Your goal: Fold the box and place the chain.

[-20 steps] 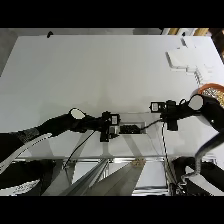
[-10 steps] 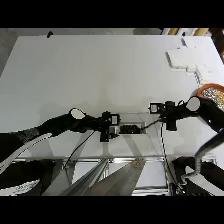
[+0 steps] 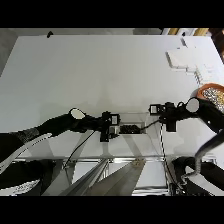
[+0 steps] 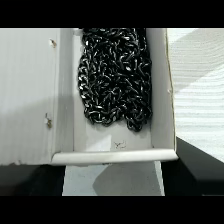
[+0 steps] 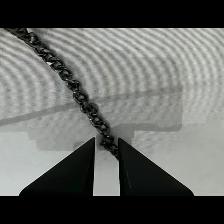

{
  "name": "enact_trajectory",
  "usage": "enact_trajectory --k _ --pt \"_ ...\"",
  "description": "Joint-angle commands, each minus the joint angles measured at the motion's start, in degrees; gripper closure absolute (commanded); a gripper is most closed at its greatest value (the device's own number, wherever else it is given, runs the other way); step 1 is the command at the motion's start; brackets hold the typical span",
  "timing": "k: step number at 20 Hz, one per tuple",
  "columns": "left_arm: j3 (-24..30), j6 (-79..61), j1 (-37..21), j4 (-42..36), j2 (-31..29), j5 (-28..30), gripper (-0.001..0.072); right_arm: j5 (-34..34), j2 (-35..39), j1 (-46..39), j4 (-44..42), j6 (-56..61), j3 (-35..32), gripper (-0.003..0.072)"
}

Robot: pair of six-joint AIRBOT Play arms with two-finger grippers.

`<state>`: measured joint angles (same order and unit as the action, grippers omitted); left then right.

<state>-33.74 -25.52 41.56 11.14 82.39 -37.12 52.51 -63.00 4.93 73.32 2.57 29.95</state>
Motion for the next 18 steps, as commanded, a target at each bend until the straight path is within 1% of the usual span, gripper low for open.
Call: enact_trajectory --k 1,2,4,6,14,16,18 --pt "0.02 0.0 -0.02 0.02 -0.04 0.0 0.0435 -1.27 -0.04 -0.04 -0.11 -0.04 -1.31 0.055" --pt "0.02 -0.02 -0.02 0.02 -0.04 0.0 0.0435 -1.09 -0.04 -0.04 -0.11 -0.02 -1.44 0.0674" --pt "0.02 -0.02 -0.02 0.02 -0.04 0.0 0.0435 -0.26 0.28 0.0 -0.15 0.66 -1.44 0.067" --pt "0.02 -0.02 -0.02 0.02 -0.04 0.0 0.0435 1.18 2.49 1.09 -0.04 0.63 -1.44 0.067" --pt "0.02 0.0 -0.02 0.02 -0.04 0.0 0.0435 3.52 16.61 10.03 -1.16 0.63 -1.44 0.067" --pt "0.02 -0.02 -0.02 0.02 -0.04 0.0 0.0435 3.43 19.74 12.33 -6.16 0.52 -1.42 0.067" --pt "0.02 0.0 -0.02 0.02 -0.04 0.0 0.0435 3.04 22.14 13.99 -14.43 -0.37 -1.42 0.067"
